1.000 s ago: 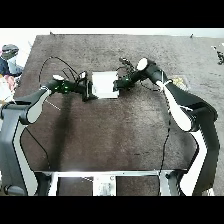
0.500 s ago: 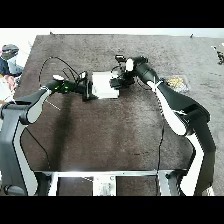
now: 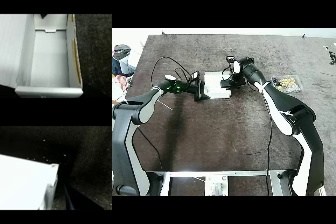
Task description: Fold the box and place the chain.
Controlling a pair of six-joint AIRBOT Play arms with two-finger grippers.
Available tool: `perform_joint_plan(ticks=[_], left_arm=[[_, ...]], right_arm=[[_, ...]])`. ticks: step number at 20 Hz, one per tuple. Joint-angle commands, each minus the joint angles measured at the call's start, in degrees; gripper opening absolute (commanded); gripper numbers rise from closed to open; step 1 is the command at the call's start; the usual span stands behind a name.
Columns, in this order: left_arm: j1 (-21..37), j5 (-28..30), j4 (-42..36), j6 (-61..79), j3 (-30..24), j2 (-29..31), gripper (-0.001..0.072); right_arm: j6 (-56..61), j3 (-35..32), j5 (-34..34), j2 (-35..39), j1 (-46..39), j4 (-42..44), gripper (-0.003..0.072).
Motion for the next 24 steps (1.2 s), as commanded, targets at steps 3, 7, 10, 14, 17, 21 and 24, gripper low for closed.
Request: perform_joint_plan(ticks=[3, 7, 10, 14, 17, 21, 24], left_arm=[[0.0, 0.0, 0.0, 0.0, 0.0, 0.0, 0.0276], [0.0, 0.0, 0.0, 0.0, 0.0, 0.0, 0.0275], [0.0, 0.0, 0.0, 0.0, 0.0, 0.0, 0.0276], [0.0, 0.0, 0.0, 0.0, 0.0, 0.0, 0.0276], [0.0, 0.0, 0.0, 0.0, 0.0, 0.0, 0.0275], [0.0, 0.0, 0.0, 0.0, 0.0, 0.0, 0.0276], [0.0, 0.0, 0.0, 0.0, 0.0, 0.0, 0.0275]], right_arm=[[3.0, 0.2, -0.4, -0.8, 0.9, -2.5, 0.0317], [3.4, 0.2, -0.3, -1.7, 1.9, -2.7, 0.0317], [5.8, 0.2, -0.5, -1.8, 2.0, -4.5, 0.0316], [5.9, 0.2, -0.6, -2.3, 2.2, -4.5, 0.0141], [6.3, 0.2, -0.9, -2.3, 2.3, -4.5, 0.0141], [7.1, 0.2, -1.4, -2.3, 2.4, -5.2, 0.0071], [7.6, 0.2, -1.5, -2.3, 2.6, -5.3, 0.0063]])
